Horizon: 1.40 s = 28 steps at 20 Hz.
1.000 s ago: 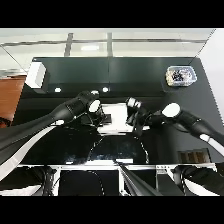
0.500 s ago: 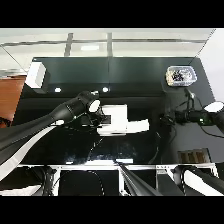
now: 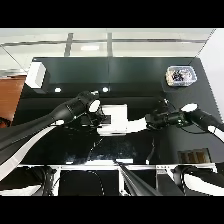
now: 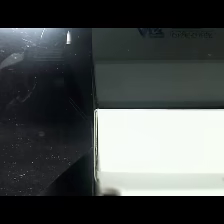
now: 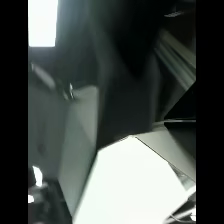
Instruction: Fold the box and place the chain.
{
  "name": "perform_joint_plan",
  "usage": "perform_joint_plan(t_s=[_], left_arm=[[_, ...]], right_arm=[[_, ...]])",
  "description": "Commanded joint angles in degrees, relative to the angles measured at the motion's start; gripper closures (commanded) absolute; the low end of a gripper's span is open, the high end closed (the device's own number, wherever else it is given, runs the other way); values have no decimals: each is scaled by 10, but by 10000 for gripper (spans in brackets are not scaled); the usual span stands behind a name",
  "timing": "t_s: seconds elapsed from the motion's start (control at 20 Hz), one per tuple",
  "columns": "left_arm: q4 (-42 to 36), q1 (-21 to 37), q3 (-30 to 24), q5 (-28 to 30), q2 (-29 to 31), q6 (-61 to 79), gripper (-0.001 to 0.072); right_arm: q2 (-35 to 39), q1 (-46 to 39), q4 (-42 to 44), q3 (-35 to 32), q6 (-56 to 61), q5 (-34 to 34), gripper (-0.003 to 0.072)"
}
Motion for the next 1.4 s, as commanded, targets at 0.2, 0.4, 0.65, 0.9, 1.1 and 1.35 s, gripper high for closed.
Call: perform_joint_plan(t_s=[0.2,0.4,0.65,0.9,1.1,1.35], left_arm=[[0,0,0,0,0,1,682],[0,0,0,0,0,1,681],[0,0,0,0,0,1,681],[0,0,0,1,0,1,681],[0,0,0,1,0,1,681],[0,0,0,0,0,1,681]], right_arm=[[-5,38,21,92,-13,87,23],[-5,81,12,99,15,63,146],[-5,155,-106,134,101,20,194],[-5,211,-144,148,177,-28,214],[-5,236,-201,150,227,-43,333],[-5,259,-246,151,257,-51,333]])
